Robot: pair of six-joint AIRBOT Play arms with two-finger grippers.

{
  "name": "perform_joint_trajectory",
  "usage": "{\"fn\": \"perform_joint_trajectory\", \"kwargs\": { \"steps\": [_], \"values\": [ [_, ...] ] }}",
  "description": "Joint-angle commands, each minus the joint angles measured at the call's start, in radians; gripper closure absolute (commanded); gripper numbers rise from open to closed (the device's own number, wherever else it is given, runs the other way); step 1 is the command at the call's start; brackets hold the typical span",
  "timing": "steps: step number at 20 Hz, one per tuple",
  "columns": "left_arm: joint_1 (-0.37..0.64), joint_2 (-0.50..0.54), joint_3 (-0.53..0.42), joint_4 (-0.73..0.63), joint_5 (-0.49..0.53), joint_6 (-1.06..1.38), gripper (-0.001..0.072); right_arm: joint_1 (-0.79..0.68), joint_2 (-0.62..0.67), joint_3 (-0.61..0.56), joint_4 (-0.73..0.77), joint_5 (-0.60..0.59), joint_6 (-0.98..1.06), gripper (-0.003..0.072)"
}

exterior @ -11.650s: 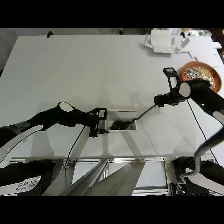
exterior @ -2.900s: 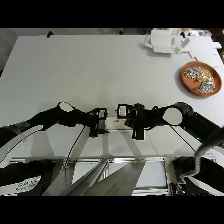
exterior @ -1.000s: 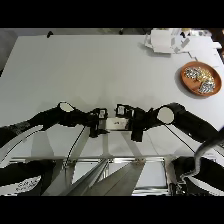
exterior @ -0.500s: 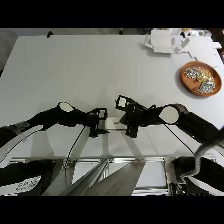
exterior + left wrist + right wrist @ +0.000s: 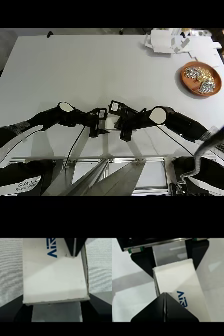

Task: Fold the box and place the chain.

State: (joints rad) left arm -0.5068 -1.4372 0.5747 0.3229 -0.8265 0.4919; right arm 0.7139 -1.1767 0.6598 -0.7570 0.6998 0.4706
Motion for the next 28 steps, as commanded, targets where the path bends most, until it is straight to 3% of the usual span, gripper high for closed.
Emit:
{"fn": "perform_joint_trajectory", "kwargs": {
  "steps": [1,7,11,15,18,20,22,25,28],
  "values": [
    [0.0,0.001,0.0,0.0,0.0,-0.002,0.0571,0.004,-0.018,0.0,-0.027,0.03,0.004,0.067],
    [0.0,0.001,0.0,0.0,0.0,-0.002,0.0571,0.004,-0.018,0.0,-0.125,0.029,0.083,0.067],
    [0.0,0.001,0.0,0.0,0.0,-0.002,0.0571,0.003,0.004,0.001,-0.088,-0.003,0.083,0.067],
    [0.0,0.001,0.0,0.0,0.0,-0.002,0.0571,0.002,0.147,0.031,-0.092,-0.102,0.13,0.0669],
    [0.0,0.001,0.0,0.0,0.0,-0.002,0.0571,-0.059,0.274,0.04,-0.195,-0.088,0.398,0.067],
    [0.0,0.001,0.0,0.0,0.0,-0.002,0.0571,-0.17,0.356,0.04,-0.356,0.033,0.638,0.067],
    [0.0,0.001,0.0,0.0,0.0,-0.002,0.0571,-0.32,0.409,0.04,-0.554,0.241,0.807,0.067],
    [0.0,0.001,0.0,0.0,0.0,-0.002,0.0571,-0.585,0.416,0.032,-0.717,0.546,0.856,0.067],
    [0.0,0.001,0.0,0.0,0.0,-0.002,0.0571,-0.829,0.415,-0.005,-0.739,0.581,0.857,0.067]
  ]
}}
